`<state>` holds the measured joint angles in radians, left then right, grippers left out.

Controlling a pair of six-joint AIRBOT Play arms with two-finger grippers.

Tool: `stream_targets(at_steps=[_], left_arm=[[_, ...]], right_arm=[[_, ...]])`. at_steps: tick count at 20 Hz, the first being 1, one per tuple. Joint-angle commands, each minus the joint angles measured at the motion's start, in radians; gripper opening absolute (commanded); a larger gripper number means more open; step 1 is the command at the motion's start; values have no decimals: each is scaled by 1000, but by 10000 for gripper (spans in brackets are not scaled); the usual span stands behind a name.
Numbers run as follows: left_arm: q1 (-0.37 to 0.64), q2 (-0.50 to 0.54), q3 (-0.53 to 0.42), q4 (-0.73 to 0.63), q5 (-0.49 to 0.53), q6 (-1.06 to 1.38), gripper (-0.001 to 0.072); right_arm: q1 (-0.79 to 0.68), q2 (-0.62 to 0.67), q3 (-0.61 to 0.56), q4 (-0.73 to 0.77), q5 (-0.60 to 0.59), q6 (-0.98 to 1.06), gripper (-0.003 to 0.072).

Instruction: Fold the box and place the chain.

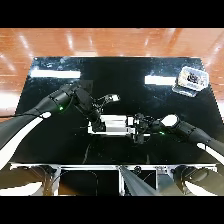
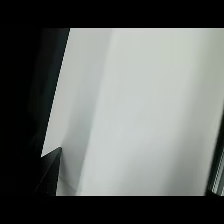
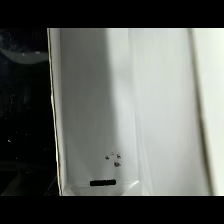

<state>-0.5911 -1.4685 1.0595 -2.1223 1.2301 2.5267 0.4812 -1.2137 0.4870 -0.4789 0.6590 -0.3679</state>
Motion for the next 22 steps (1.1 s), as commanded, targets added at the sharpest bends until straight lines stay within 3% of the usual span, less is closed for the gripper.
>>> stream_targets(at_steps=[1, 5, 6, 22], left_arm=[[-14, -1, -10, -43, -10, -31, 577], [-7, -1, -9, -32, -31, -43, 583], [-2, -1, -8, -32, -33, -47, 636], [143, 10, 29, -29, -9, -97, 636]], right_arm=[[0, 0, 1, -5, -9, 2, 472], [-1, 0, 1, -58, -8, 5, 472], [-2, 0, 1, -57, -8, 10, 472], [-2, 0, 1, -58, 22, 21, 472]])
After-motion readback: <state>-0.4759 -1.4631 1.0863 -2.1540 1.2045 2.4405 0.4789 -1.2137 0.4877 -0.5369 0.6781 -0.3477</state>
